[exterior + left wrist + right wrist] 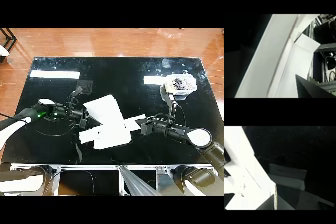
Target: Fold the box and place the chain.
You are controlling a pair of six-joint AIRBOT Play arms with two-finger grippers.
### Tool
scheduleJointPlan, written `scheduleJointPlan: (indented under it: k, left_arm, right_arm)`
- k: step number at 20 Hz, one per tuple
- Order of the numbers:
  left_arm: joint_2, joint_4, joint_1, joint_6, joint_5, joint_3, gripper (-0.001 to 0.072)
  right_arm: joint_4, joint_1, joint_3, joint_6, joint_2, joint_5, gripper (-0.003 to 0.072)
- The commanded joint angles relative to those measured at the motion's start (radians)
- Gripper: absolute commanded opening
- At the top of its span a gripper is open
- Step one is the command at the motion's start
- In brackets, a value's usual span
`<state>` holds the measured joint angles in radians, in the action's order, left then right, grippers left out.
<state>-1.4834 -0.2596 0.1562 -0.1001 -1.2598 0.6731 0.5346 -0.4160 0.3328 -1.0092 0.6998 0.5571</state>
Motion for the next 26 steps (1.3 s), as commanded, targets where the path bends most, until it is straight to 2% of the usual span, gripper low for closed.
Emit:
scheduleJointPlan:
  k: [1,3,5,10,12,13,14,15,18,20,22,24,26]
  left_arm:
    - [-0.004,-0.088,0.020,0.013,-0.012,0.022,0.0631]
    - [-0.004,-0.156,0.037,-0.010,-0.007,0.023,0.0610]
    - [-0.004,-0.178,0.043,-0.010,0.001,0.024,0.0498]
    - [-0.004,-0.178,0.047,-0.016,0.053,0.028,0.0385]
    - [-0.004,-0.177,0.047,-0.016,0.055,0.030,0.0200]
    - [-0.004,-0.176,0.045,-0.016,0.050,0.032,0.0148]
    - [-0.003,-0.175,0.045,-0.016,0.043,0.037,0.0086]
    - [-0.003,-0.175,0.045,-0.016,0.041,0.042,0.0028]
    - [-0.003,-0.177,0.045,-0.016,0.021,0.071,0.0022]
    - [0.005,-0.197,0.058,-0.003,0.018,0.099,0.0021]
    - [0.026,-0.290,0.098,0.061,0.033,0.129,0.0020]
    - [0.074,-0.412,0.170,0.071,0.115,0.148,0.0020]
    - [0.144,-0.528,0.249,0.070,0.254,0.147,0.0019]
  right_arm:
    - [0.002,-0.001,-0.001,-0.001,-0.001,0.000,0.0020]
    - [0.002,-0.001,-0.001,-0.001,-0.001,0.000,0.0020]
    - [0.002,-0.001,-0.001,-0.001,-0.001,0.000,0.0020]
    - [0.002,-0.001,-0.001,-0.001,-0.001,0.000,0.0020]
    - [0.002,-0.001,-0.001,-0.001,-0.001,0.004,0.0020]
    - [0.002,-0.001,-0.001,-0.002,-0.001,0.014,0.0033]
    - [0.002,0.001,-0.001,-0.016,-0.001,0.019,0.0296]
    - [0.002,0.006,0.000,-0.035,-0.001,0.021,0.0717]
    - [0.072,0.091,0.039,-0.034,-0.006,0.131,0.0704]
    - [0.214,0.195,0.118,-0.034,-0.008,0.289,0.0704]
    - [0.369,0.303,0.206,-0.034,-0.008,0.431,0.0703]
    - [0.505,0.392,0.268,-0.034,-0.008,0.488,0.0697]
    - [0.573,0.441,0.286,-0.030,-0.008,0.465,0.0697]
